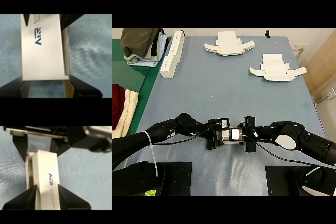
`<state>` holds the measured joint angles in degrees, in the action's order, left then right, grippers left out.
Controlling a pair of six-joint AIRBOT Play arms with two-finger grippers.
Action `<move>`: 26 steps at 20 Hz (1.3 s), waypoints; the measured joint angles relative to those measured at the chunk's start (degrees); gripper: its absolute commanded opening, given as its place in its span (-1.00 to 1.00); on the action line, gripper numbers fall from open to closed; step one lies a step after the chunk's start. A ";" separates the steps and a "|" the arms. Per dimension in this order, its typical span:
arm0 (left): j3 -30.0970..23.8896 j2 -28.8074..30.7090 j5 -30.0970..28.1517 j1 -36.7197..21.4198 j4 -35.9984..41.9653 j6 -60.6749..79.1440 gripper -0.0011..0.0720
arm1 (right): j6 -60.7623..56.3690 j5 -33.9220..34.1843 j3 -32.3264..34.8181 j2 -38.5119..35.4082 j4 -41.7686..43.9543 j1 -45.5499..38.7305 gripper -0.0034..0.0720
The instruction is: Fold the box.
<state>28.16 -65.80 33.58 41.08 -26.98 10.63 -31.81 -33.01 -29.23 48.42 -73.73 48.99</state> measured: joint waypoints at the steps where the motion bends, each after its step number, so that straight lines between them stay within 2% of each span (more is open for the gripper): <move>1: 0.00 0.00 0.11 0.00 -0.02 0.04 0.21 | -0.02 -0.72 0.00 0.04 0.83 0.02 0.06; 10: 0.00 0.00 -0.28 0.07 -0.04 0.00 0.21 | 0.02 -3.10 -0.07 -0.76 2.80 0.00 0.07; 11: 0.00 0.00 -0.31 0.07 -0.07 -0.02 0.21 | 0.00 -2.84 -0.07 -1.20 2.86 0.00 0.09; 12: 0.00 0.00 -0.33 0.07 -0.04 -0.09 0.21 | 0.00 -2.64 -0.07 -1.79 2.91 0.00 0.28; 15: 0.00 0.00 -0.55 0.07 -0.02 -0.15 0.21 | 0.00 -2.29 -0.07 -3.54 2.97 0.00 0.30; 16: 0.00 0.00 -0.55 0.07 -0.02 -0.15 0.21 | 0.00 -2.29 -0.07 -4.13 2.97 0.00 0.20; 19: 0.00 0.00 -0.52 0.07 -0.02 -0.15 0.20 | -0.26 -2.21 -0.07 -5.66 3.17 0.00 -0.75; 20: 0.00 0.00 -0.50 0.07 -0.02 -0.15 0.21 | -0.68 -2.19 -0.07 -5.97 3.19 0.00 -0.91; 23: 0.00 0.00 -0.50 0.07 -0.02 -0.15 0.21 | -4.63 -2.14 -0.02 -6.38 4.33 0.00 -0.90; 26: 0.00 0.00 -0.50 0.07 -0.02 -0.15 0.21 | -9.29 -1.03 1.55 -6.75 9.70 0.00 -0.91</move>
